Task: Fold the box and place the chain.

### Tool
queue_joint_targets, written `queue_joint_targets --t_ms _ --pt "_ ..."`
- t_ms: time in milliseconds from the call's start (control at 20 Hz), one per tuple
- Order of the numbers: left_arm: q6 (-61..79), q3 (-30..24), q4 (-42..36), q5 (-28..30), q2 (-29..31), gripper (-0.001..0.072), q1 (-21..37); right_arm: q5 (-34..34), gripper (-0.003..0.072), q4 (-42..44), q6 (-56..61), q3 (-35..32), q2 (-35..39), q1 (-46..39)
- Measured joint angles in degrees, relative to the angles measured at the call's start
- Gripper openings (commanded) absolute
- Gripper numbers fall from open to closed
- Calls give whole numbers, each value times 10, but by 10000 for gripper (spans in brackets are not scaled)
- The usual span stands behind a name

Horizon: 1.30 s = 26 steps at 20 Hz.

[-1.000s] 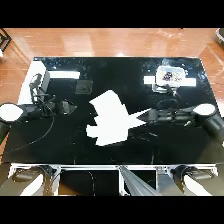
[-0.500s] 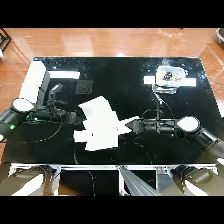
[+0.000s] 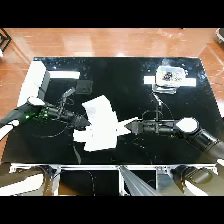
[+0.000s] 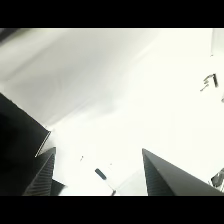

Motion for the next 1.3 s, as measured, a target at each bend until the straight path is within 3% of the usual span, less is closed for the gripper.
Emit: queue_joint_targets --t_ms 400,900,1050,1100,1300 --pt "38 17 -11 -30 -29 623 80 3 29 0 9 0 0 1" --pt "157 21 -103 -141 -136 612 48 4 29 0 18 0 0 1" --pt "172 23 -107 -172 -149 580 46 4 29 0 20 0 0 1" --pt "175 23 -107 -185 -151 532 46 4 29 0 20 0 0 1" --pt "181 25 -99 -206 -155 526 43 4 29 -1 20 0 0 1"
